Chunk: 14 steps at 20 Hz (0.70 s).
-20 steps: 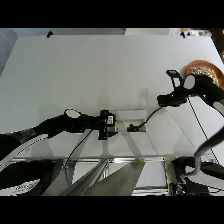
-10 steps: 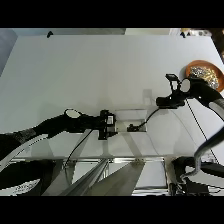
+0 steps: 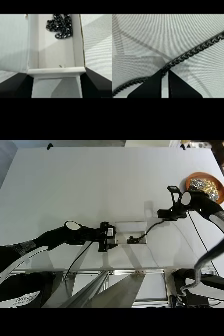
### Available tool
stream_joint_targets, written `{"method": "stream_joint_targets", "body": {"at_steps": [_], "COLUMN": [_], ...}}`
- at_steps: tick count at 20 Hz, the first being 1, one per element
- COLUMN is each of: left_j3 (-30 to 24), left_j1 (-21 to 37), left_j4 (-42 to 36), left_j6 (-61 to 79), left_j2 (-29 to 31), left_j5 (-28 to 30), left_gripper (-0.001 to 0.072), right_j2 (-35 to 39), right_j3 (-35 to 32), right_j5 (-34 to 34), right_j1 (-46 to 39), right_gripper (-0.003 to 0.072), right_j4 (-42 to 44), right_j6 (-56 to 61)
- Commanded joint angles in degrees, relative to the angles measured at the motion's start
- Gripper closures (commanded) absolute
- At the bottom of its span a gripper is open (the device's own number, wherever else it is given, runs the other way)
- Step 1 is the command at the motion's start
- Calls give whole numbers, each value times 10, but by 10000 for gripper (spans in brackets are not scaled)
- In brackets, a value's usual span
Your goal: Fold the box and place the chain.
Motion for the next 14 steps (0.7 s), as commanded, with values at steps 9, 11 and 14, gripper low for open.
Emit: {"method": "stream_joint_targets", "body": {"at_steps": [9,11,14], "left_j3": [0,0,0], "left_j1": [0,0,0], "left_j4": [0,0,0], "left_j6": [0,0,0], "left_j2": [0,0,0], "left_j5": [0,0,0], "left_gripper": [575,575,575], "right_j2": [217,286,383], "right_j3": [0,0,0], "right_j5": [105,131,170], "right_j1": [1,1,1], "right_gripper": [670,670,670], "right_j4": [17,33,74], "right_j6": [-57,-71,-79]}}
